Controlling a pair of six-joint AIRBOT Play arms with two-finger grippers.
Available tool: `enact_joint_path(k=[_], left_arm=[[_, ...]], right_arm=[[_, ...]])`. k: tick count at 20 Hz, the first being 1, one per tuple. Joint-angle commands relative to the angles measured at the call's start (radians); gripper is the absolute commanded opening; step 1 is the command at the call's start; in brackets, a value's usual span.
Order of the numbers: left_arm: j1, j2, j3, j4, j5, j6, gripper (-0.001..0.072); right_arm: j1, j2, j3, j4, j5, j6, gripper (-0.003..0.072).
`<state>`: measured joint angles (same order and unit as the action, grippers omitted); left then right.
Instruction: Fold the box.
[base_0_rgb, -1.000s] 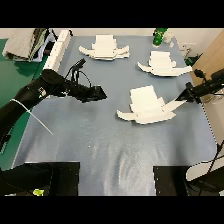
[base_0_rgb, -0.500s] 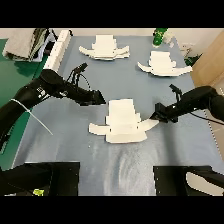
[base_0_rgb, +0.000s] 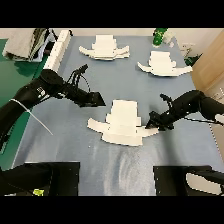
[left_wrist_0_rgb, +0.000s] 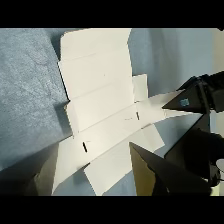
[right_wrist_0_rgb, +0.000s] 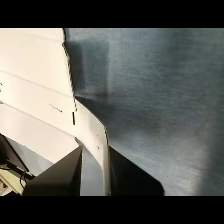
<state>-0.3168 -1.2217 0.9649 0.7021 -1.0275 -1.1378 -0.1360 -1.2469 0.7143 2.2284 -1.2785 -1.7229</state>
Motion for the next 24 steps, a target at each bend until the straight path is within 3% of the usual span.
enact_joint_path(k=[1,2,3,4,8,11,13,16,19,20,21,24], left_arm=[[-0.001,0.0,0.0,0.0,-0.001,0.0,0.0669],[-0.002,0.0,0.0,-0.003,-0.001,0.0,0.0668],[-0.002,0.0,0.0,-0.01,-0.001,-0.001,0.0669],[-0.002,0.0,0.0,-0.016,-0.001,-0.001,0.0669],[0.0,0.0,0.001,-0.023,-0.004,0.0,0.0668],[0.011,0.0,0.024,-0.02,-0.056,0.001,0.0654],[0.026,0.002,0.033,-0.022,-0.125,0.007,0.0348],[0.032,0.002,0.033,-0.006,-0.189,0.027,0.036],[0.032,0.001,0.031,0.103,-0.187,0.027,0.0361],[0.032,-0.001,0.029,0.146,-0.187,0.022,0.04],[0.032,-0.003,0.025,0.164,-0.181,0.022,0.0548],[0.032,-0.058,0.023,0.161,-0.161,0.09,0.0556]], right_arm=[[0.013,-0.088,0.026,0.002,-0.059,-0.051,0.0217],[0.021,-0.101,0.026,0.012,-0.06,-0.076,0.0207],[0.033,-0.109,0.026,0.024,-0.053,-0.107,0.0061],[0.044,-0.11,0.026,0.031,-0.041,-0.131,-0.0001],[0.103,-0.066,0.013,0.038,-0.014,-0.241,-0.0001],[0.148,0.085,-0.09,0.039,0.031,-0.269,-0.0001],[0.173,0.213,-0.18,0.039,0.061,-0.268,-0.0001],[0.201,0.377,-0.254,0.03,0.16,-0.267,0.0],[0.2,0.426,-0.256,0.026,0.2,-0.267,0.0],[0.2,0.423,-0.256,0.026,0.199,-0.268,0.0],[0.2,0.418,-0.256,0.026,0.2,-0.267,0.0],[0.2,0.406,-0.256,0.026,0.198,-0.267,0.0]])
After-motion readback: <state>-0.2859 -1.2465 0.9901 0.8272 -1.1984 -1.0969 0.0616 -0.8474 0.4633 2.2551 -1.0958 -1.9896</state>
